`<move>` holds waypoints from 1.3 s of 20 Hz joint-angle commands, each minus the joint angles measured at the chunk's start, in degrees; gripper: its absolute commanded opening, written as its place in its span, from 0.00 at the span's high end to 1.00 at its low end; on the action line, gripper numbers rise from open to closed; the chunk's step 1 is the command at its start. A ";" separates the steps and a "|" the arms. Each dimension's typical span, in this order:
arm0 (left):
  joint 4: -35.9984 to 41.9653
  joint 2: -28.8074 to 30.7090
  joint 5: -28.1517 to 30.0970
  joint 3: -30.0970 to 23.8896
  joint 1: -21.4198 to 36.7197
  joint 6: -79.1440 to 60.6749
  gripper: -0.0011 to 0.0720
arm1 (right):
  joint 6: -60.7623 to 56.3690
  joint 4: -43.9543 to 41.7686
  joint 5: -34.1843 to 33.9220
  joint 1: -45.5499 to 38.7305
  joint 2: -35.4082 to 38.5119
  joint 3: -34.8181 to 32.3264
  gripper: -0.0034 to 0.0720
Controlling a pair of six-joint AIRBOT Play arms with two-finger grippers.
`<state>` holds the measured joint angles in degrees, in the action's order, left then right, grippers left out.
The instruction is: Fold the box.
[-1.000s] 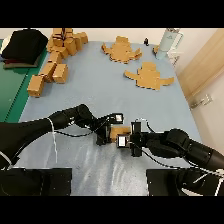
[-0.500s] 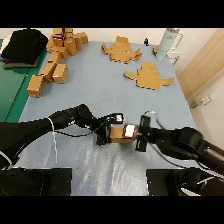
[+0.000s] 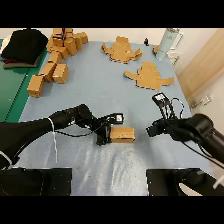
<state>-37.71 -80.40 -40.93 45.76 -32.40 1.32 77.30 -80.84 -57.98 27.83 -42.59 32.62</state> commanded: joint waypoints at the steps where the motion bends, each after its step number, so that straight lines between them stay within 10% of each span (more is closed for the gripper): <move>1: 0.02 0.04 0.07 0.02 -0.02 -0.02 0.43 | -3.34 -9.22 -5.51 -5.66 -9.11 2.97 0.95; 11: -0.44 5.53 1.64 2.03 3.08 5.90 0.43 | -13.90 -6.01 2.23 -6.08 -14.49 3.93 0.95; 18: -18.03 7.63 7.06 2.01 25.92 33.77 0.43 | -17.92 0.04 2.97 -6.08 -14.49 3.93 0.95; 26: -18.08 2.49 14.19 3.26 45.62 43.50 0.43 | -17.97 -0.15 6.03 -6.08 -14.49 3.91 0.95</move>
<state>-54.92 -75.66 -28.40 48.31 8.14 41.60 59.57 -81.14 -53.19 21.78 -57.06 36.49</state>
